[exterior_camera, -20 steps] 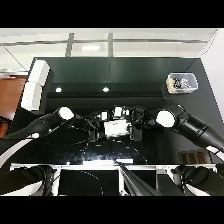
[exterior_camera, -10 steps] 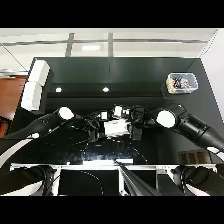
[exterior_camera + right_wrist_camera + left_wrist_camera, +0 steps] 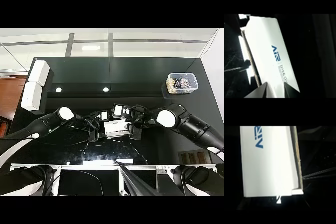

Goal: Fold the box and place the chain.

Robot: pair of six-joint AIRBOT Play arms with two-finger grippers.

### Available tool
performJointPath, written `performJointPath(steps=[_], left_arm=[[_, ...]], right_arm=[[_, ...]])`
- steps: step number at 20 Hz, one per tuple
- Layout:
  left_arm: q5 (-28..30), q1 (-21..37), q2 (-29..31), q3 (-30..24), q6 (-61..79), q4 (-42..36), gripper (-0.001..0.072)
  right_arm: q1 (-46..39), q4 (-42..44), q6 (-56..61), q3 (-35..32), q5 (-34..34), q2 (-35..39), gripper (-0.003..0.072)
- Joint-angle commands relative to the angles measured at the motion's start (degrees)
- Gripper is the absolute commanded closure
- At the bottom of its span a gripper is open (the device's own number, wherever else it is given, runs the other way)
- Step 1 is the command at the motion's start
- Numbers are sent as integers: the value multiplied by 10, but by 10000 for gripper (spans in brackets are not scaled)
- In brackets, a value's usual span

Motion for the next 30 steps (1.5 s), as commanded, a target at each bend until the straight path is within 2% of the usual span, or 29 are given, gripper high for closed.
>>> performJointPath(steps=[1, 13, 14, 15, 26, 30], left_arm=[[0, 0, 0, 0, -1, 0, 471], [0, 0, 0, 0, -1, 0, 470], [0, 0, 0, 0, -1, 0, 471], [0, 0, 0, 0, -1, 0, 470], [0, 0, 0, 0, -1, -1, 470], [0, 0, 0, 0, -1, -1, 470]], right_arm=[[0, 0, 0, 0, 1, 0, 452], [0, 20, 0, -5, 1, -7, 450], [0, 20, 0, -5, 1, -7, 405], [0, 20, 0, -5, 1, -7, 398], [0, 34, 0, -28, 1, -7, 398], [-5, 19, 87, -6, 24, 30, 398]])
